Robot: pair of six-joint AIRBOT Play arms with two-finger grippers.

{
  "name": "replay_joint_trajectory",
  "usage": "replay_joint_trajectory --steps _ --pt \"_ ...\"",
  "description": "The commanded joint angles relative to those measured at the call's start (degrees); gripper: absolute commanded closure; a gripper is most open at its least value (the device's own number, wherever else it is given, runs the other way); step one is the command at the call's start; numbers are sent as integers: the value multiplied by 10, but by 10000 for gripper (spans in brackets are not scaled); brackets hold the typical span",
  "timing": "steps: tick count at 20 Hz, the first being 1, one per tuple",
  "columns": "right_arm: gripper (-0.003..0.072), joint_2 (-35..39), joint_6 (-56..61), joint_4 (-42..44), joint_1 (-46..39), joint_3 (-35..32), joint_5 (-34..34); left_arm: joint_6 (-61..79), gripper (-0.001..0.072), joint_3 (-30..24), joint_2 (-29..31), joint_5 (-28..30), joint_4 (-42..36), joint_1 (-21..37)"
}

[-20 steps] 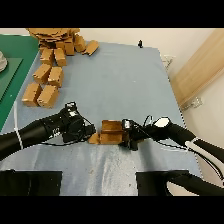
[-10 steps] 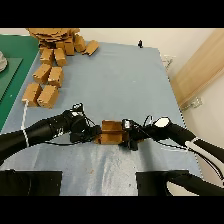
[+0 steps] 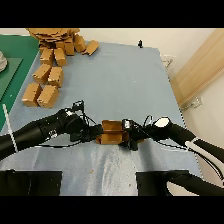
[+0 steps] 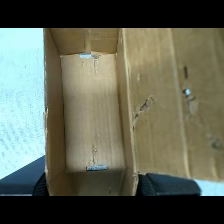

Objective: Fold the box.

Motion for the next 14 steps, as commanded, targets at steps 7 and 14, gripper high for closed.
replay_joint_trajectory --steps 7,14 --pt "144 0 0 0 0 0 0 14 587 0 -6 113 -10 -29" --pt "144 0 0 0 0 0 0 14 587 12 -6 43 -5 -29"
